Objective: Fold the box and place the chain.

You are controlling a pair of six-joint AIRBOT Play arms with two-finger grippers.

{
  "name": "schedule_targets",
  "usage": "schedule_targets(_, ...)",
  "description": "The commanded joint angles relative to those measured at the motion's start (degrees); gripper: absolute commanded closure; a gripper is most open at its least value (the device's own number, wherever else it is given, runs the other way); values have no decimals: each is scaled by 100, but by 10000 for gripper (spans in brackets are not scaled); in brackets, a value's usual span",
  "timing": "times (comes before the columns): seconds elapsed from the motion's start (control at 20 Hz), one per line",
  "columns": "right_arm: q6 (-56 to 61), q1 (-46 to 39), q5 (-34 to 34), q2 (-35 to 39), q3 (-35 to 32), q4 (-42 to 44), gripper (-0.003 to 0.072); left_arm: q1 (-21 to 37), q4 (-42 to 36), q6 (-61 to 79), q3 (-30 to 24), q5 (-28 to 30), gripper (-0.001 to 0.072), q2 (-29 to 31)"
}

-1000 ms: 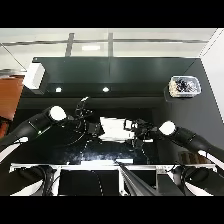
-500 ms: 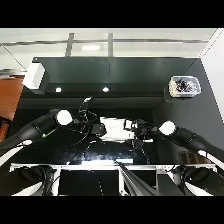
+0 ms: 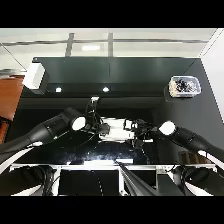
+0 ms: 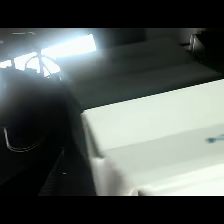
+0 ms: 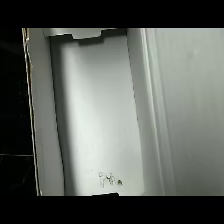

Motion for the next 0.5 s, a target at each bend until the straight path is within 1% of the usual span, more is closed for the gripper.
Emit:
schedule_targets(0.0, 0, 7, -17, 4, 0, 2, 275, -299, 575, -555, 339, -503, 224, -343)
schedule_targets(0.1, 0, 7, -17, 4, 0, 2, 275, -389, 743, -695, 461, -831, 230, -492)
schedule_targets(0.15, 0, 7, -17, 4, 0, 2, 275, -396, 743, -804, 476, -883, 242, -509)
schedule_targets(0.2, 0, 7, -15, 4, 0, 2, 275, -396, 743, -885, 476, -881, 324, -509)
schedule_targets(0.25, 0, 7, -15, 4, 0, 2, 275, -393, 743, -992, 476, -870, 362, -509)
schedule_targets(0.45, 0, 7, -17, 4, 0, 2, 275, -404, 743, -1272, 562, -765, 362, -514)
